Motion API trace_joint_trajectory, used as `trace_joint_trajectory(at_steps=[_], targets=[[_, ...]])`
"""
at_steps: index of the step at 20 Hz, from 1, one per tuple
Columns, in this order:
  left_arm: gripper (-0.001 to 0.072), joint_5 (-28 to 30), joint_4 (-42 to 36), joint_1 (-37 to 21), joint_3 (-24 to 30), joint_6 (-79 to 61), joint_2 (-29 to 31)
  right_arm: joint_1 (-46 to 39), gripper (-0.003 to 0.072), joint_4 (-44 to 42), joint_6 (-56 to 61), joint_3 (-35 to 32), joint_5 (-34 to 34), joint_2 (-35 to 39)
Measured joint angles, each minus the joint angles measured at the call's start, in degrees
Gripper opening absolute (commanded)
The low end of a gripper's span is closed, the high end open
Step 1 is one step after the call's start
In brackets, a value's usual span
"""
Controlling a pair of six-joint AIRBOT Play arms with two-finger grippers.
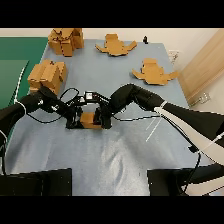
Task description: Fold the box.
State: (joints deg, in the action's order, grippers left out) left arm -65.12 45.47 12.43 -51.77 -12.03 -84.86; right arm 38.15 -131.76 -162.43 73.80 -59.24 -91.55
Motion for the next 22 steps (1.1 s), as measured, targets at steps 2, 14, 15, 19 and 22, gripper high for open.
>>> trace_joint_trajectory(at_steps=[2,14,15,19,22], targets=[[0.0226,0.0,0.0,0.0,0.0,0.0,0.0,0.0,0.0201,0.0,0.2,0.0,-0.6,-0.1],[0.0226,0.0,0.0,0.0,0.0,0.1,0.0,0.0,0.016,0.0,2.4,-0.1,-1.6,-0.8],[0.0226,0.0,0.0,0.0,0.0,0.1,0.0,0.0,0.016,0.0,2.4,-0.1,-1.6,-0.7],[0.0226,0.0,-0.1,0.0,0.0,0.3,0.0,0.0,0.016,0.2,2.5,0.0,-1.9,0.7],[0.0226,0.0,-0.1,0.0,0.0,0.2,0.0,0.0,0.0045,0.1,2.5,0.0,-2.0,2.1]])
